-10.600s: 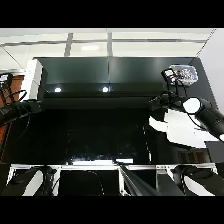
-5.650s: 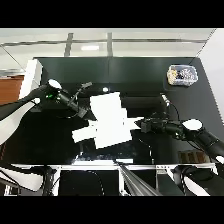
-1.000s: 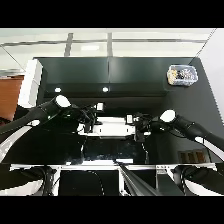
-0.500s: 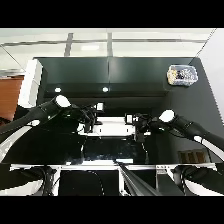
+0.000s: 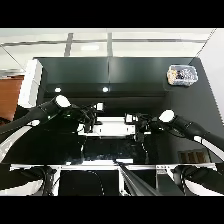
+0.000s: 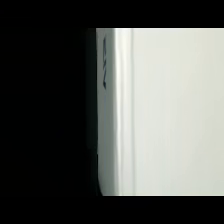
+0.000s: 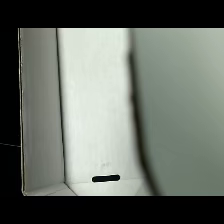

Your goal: Fold the box and place the chain.

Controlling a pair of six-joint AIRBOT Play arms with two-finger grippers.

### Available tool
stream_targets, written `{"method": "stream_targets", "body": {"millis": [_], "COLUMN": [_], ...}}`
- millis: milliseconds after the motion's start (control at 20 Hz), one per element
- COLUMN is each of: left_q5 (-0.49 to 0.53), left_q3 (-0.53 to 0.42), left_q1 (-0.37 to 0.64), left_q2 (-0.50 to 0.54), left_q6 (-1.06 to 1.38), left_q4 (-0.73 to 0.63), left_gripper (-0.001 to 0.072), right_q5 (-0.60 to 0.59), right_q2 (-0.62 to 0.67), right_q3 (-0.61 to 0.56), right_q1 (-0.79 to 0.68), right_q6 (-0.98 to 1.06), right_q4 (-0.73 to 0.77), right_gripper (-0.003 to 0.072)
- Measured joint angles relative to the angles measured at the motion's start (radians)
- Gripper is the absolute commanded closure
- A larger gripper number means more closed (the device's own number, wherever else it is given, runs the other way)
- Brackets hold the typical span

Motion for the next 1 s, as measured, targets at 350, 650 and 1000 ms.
{"method": "stream_targets", "body": {"millis": [350, 650, 1000], "left_q5": [0.005, -0.010, -0.264], "left_q3": [0.001, 0.023, 0.026], "left_q1": [0.000, 0.035, 0.115], "left_q2": [0.005, 0.107, 0.264], "left_q6": [-0.005, -0.185, -0.610], "left_q4": [0.004, 0.053, 0.243], "left_gripper": [0.0046, -0.0001, 0.0679], "right_q5": [-0.008, -0.006, -0.006], "right_q2": [0.000, 0.000, 0.000], "right_q3": [0.000, 0.000, 0.000], "right_q1": [0.002, 0.002, 0.002], "right_q6": [0.006, 0.006, 0.006], "right_q4": [-0.006, -0.007, -0.008], "right_gripper": [0.0243, 0.0243, 0.0243]}}
